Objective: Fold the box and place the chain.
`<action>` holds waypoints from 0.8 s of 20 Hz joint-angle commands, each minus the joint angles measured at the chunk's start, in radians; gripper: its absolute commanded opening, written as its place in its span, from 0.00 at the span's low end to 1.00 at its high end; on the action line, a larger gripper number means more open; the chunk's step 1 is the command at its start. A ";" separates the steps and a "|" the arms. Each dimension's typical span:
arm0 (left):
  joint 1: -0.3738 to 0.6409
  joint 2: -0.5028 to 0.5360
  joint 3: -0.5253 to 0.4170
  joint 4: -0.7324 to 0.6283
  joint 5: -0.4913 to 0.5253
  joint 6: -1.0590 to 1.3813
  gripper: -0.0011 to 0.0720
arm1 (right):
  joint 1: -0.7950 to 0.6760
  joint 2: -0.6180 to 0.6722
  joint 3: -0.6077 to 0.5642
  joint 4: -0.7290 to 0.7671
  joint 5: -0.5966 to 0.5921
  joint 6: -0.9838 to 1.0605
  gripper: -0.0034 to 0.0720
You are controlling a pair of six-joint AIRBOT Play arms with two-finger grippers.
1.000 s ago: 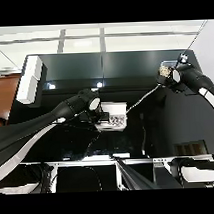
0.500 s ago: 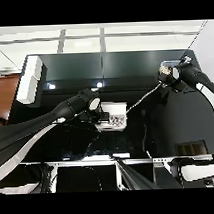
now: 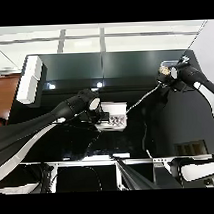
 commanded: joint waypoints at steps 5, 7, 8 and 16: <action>0.000 0.000 0.001 0.000 0.000 0.000 0.06 | 0.000 -0.003 0.002 0.045 0.022 -0.079 0.15; 0.000 0.000 0.001 0.000 0.000 0.000 0.05 | 0.000 0.013 0.008 0.079 0.041 -0.132 0.06; 0.000 0.000 0.001 0.000 0.000 0.000 0.06 | 0.000 0.028 0.012 0.105 0.048 -0.197 0.06; 0.000 0.000 0.001 0.000 0.000 0.000 0.05 | 0.031 0.447 0.013 0.417 0.348 -0.746 0.06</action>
